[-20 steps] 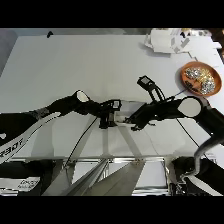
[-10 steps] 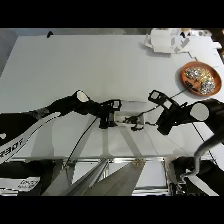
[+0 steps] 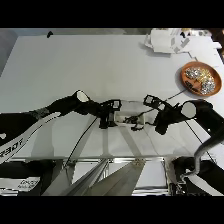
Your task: Fold the box and place the chain.
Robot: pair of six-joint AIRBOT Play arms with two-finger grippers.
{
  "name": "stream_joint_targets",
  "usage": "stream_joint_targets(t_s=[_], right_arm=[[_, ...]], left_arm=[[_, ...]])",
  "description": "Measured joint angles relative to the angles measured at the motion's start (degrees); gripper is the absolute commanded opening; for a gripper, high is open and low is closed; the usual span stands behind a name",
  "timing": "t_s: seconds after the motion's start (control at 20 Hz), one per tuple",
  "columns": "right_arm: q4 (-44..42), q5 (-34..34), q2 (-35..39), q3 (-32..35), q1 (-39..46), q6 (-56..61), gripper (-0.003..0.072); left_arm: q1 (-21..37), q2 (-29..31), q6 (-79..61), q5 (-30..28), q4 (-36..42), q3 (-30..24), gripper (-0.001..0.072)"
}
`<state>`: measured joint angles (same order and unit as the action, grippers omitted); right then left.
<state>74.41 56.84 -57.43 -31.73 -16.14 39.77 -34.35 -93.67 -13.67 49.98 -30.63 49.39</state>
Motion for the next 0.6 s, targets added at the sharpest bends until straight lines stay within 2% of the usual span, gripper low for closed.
stream_joint_targets(t_s=[0.05,0.1,0.6], right_arm=[[-0.48,-0.24,-0.96,0.02,0.0,-0.9,0.0167],[-0.9,-0.46,-1.77,0.07,0.0,-1.73,0.0156],[-2.14,-2.43,-5.44,0.55,0.0,-4.11,0.0157]], left_arm=[[0.0,0.0,-0.02,0.0,0.0,0.0,0.0211],[0.0,0.0,0.0,0.0,0.0,0.0,0.0211],[0.0,0.0,0.0,-0.02,0.0,0.0,0.0211]])
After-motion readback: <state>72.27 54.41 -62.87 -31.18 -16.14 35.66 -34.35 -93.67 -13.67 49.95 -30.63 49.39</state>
